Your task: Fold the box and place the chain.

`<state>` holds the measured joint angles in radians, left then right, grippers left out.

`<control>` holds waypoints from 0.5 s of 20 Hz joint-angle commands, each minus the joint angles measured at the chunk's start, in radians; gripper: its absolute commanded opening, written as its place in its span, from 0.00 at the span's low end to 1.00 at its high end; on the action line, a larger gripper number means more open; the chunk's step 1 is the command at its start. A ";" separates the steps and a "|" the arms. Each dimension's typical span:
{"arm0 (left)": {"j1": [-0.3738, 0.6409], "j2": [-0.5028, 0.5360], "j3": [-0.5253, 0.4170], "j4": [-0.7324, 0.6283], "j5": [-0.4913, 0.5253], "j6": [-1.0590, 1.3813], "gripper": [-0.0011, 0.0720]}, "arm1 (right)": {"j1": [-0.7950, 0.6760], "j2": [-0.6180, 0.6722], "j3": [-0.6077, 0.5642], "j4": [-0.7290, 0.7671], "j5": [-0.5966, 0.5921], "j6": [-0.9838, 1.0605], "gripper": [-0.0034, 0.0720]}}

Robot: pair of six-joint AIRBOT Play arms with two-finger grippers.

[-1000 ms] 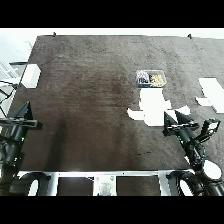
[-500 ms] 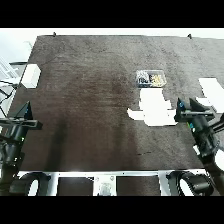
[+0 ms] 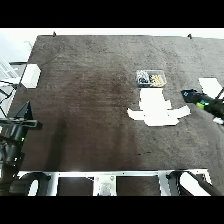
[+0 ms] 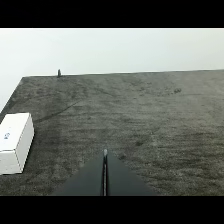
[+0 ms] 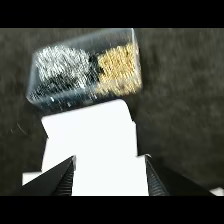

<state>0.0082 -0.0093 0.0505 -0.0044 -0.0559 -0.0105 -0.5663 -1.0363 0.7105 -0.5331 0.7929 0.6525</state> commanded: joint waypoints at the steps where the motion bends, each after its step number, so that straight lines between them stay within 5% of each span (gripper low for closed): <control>1: 0.001 0.001 0.000 0.000 0.000 0.000 0.04 | -0.174 -0.160 0.258 -0.312 0.361 0.225 0.73; 6: 0.001 0.001 0.000 0.000 0.000 0.000 0.04 | -0.194 -0.402 0.640 -0.504 0.649 0.320 0.73; 10: 0.001 0.001 0.000 0.000 0.000 0.000 0.04 | -0.165 -0.570 0.740 -0.504 0.754 0.289 0.74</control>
